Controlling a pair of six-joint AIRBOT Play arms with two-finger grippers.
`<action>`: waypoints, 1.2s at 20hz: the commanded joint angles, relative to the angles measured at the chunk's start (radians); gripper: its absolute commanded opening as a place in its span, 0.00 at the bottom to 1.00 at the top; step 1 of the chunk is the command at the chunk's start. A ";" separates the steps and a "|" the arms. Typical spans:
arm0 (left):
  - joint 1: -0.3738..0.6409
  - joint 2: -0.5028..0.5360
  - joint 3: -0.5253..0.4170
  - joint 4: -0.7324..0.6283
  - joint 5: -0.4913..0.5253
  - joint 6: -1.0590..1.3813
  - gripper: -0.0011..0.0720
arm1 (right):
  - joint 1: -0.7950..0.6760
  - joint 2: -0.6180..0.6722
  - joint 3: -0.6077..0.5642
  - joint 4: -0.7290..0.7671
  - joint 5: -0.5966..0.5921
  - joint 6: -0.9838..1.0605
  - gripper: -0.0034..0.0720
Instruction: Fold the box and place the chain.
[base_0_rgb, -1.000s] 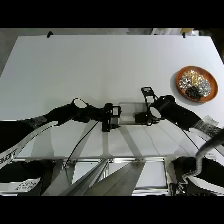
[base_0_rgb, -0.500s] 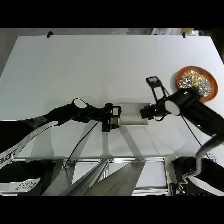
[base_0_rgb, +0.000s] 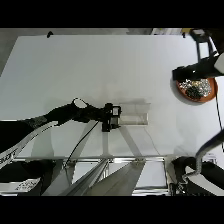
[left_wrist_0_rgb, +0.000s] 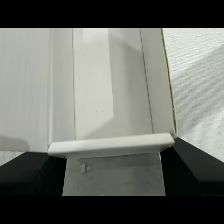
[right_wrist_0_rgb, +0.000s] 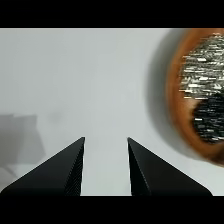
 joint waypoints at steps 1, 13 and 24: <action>0.000 0.000 0.000 0.000 0.000 0.000 0.16 | -0.211 -0.127 0.045 0.004 -0.010 -0.092 0.40; 0.000 0.000 0.000 0.000 0.000 0.000 0.16 | -0.379 -0.396 0.045 0.045 -0.009 -0.175 0.30; 0.000 0.000 0.000 0.000 0.000 0.000 0.16 | -0.379 -0.443 0.044 0.059 -0.003 -0.174 0.28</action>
